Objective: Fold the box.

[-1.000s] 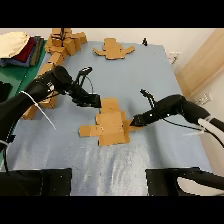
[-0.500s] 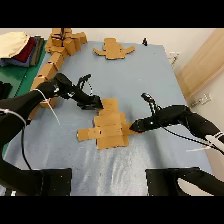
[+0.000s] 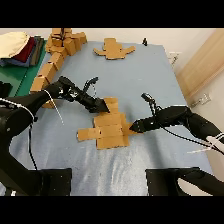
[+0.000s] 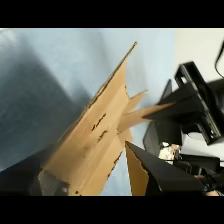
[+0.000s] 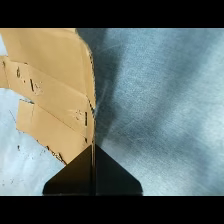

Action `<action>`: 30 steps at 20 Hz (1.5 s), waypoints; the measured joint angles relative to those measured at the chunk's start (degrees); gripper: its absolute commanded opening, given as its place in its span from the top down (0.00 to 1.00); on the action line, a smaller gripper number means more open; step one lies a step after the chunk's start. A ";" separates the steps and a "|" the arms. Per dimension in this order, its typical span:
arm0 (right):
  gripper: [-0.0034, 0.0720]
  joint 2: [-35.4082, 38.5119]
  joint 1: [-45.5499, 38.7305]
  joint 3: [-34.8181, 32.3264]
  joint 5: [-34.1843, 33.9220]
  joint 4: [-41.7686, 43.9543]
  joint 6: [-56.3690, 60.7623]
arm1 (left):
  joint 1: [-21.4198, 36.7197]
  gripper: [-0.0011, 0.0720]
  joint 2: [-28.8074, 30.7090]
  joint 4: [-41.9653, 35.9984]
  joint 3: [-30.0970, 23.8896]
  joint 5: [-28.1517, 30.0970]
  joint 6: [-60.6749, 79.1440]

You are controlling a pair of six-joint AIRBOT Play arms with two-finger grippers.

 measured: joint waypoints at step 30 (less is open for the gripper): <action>0.42 0.02 -6.10 6.27 2.56 -12.35 17.16 | -1.90 0.98 3.30 -0.57 -0.15 -0.61 20.68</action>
